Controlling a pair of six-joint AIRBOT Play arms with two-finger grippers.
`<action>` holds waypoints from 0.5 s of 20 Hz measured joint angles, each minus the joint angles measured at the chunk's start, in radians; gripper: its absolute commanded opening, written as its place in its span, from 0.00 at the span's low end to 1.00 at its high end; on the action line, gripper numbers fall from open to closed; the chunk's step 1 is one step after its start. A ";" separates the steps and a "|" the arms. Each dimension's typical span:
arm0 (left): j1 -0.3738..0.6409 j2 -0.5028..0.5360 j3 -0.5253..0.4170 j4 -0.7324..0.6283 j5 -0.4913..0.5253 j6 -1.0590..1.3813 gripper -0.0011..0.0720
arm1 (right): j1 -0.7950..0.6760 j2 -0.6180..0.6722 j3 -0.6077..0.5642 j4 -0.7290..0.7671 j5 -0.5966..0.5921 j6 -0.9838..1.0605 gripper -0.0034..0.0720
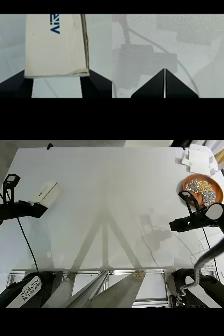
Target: Fold the box and place the chain.
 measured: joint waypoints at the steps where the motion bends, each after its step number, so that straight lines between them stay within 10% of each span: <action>1: 0.010 0.000 -0.019 0.003 0.002 -0.004 0.02 | 0.000 0.000 0.000 0.000 0.001 0.000 0.06; 10: 0.033 -0.027 -0.100 0.055 -0.023 -0.025 0.03 | 0.000 0.000 0.000 0.000 0.005 0.000 0.06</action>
